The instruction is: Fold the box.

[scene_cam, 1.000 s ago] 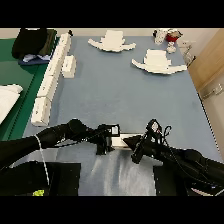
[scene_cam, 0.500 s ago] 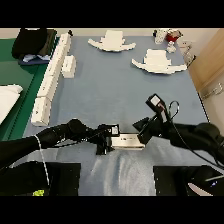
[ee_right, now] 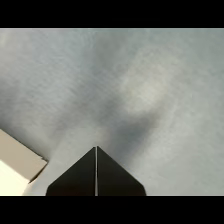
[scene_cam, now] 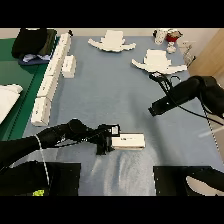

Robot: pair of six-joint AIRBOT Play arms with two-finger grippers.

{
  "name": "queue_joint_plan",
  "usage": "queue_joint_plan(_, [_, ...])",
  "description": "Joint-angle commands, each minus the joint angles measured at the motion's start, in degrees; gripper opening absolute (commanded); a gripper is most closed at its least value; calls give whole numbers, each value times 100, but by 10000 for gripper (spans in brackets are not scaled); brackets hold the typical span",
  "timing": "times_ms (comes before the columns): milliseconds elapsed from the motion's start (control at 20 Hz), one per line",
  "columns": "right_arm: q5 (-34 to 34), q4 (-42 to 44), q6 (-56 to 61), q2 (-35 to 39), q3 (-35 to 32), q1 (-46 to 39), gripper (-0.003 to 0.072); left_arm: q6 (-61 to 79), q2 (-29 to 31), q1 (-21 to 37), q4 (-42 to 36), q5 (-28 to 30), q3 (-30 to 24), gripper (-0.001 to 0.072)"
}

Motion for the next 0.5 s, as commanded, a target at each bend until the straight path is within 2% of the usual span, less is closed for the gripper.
queue_joint_plan(0, [-450,-37,-96,-1032,671,-214,4,2,4,2,0,0,7,455])
queue_joint_plan(150, [-457,55,-92,-1375,883,-212,5,2,4,2,0,0,7,455])
queue_joint_plan(450, [-476,46,-94,-1373,887,-214,5,2,4,2,0,0,7,455])
